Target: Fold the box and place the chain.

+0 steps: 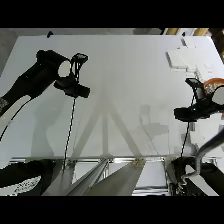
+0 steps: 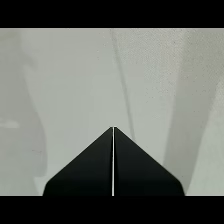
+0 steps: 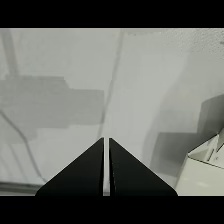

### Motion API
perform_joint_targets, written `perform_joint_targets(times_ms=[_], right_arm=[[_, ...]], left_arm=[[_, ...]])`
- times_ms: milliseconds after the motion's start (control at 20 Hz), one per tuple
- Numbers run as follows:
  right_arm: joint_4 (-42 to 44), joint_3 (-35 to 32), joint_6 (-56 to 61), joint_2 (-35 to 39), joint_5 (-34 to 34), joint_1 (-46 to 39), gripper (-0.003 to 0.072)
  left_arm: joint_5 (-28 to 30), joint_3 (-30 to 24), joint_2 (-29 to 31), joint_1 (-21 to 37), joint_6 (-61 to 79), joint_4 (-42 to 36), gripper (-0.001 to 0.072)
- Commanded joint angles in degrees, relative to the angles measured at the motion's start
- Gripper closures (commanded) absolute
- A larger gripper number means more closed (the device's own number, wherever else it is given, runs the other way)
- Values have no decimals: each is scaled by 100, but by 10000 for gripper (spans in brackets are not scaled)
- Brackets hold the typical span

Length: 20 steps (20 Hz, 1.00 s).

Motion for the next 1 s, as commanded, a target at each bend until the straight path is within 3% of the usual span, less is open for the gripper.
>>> perform_joint_targets(times_ms=[0,350,500,600,800,950], right_arm=[[2,2,0,4,2,7,646],[2,2,0,4,2,7,646],[-343,2,-9,4,-669,7,666],[-968,2,4,4,-887,7,666],[-4052,2,216,4,-793,-411,666],[-4430,2,-114,4,-981,-1655,667]], left_arm=[[2,-2,2,4,2,2,701],[0,-2,2,4,2,2,701],[0,-2,2,4,2,2,701],[0,-2,4,4,2,2,701],[0,-2,2,4,2,2,701],[0,-2,2,4,2,2,701]])
